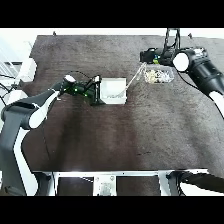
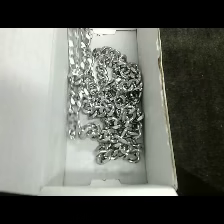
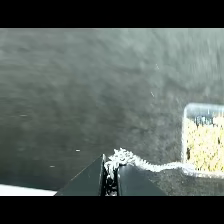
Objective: Fold the box and place the chain.
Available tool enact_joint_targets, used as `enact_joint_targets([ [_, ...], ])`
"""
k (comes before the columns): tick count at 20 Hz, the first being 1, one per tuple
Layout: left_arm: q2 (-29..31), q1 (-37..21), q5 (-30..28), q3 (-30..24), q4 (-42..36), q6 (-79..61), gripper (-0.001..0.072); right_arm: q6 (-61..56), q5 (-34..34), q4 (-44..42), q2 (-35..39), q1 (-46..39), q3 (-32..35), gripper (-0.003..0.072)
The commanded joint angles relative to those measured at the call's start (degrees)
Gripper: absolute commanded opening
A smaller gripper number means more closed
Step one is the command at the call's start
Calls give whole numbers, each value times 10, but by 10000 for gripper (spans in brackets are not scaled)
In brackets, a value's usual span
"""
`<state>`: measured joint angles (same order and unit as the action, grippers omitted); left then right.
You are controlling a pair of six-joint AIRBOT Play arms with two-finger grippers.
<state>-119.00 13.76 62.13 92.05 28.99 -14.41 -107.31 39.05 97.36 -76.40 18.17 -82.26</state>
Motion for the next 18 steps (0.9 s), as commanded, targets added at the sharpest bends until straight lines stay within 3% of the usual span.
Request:
enact_joint_targets([
  [1, 0, 0, 0, 0, 0, 0, 393, 0, 31, 28, 50, 48, 3, 9],
  [8, 0, 0, 0, 0, 0, 0, 393, -7, 28, 28, 53, 126, 11, 9],
  [13, 0, 0, 0, 0, 0, 0, 393, -25, -5, 25, 51, 143, 55, 9],
  [18, 0, 0, 0, 0, -1, 0, 393, -64, -111, 19, 32, 158, 132, 8],
])
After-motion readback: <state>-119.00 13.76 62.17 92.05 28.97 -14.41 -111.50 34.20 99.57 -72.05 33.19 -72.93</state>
